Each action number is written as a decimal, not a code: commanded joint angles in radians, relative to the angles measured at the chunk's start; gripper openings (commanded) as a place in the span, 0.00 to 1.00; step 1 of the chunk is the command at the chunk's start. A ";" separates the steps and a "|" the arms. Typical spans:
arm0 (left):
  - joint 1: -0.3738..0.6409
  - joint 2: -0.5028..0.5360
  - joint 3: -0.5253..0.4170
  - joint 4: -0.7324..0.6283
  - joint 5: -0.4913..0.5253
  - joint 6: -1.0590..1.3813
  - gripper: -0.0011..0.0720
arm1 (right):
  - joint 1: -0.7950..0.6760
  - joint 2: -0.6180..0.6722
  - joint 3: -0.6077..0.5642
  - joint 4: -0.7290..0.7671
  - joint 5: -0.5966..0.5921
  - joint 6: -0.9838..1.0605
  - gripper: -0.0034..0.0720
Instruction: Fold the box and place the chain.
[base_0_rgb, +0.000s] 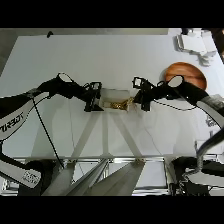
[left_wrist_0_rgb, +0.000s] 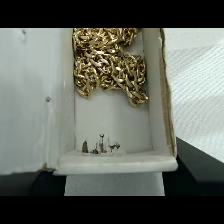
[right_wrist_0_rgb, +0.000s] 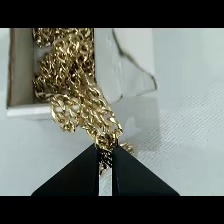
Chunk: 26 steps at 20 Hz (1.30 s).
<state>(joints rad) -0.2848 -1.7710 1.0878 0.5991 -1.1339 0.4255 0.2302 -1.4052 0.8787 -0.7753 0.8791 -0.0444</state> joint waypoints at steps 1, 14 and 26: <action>0.001 0.000 0.000 0.000 0.000 0.001 0.37 | 0.047 0.093 0.000 -0.048 0.040 0.152 0.05; 0.001 0.000 0.000 0.000 0.000 0.000 0.37 | 0.291 0.133 0.064 0.056 -0.231 0.363 0.06; 0.001 0.000 0.000 0.000 0.000 0.000 0.37 | 0.217 0.071 0.364 0.049 -0.029 0.560 0.57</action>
<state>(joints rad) -0.2848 -1.7710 1.0878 0.5987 -1.1339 0.4259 0.4877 -1.3033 1.1278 -0.7265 0.8062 0.3939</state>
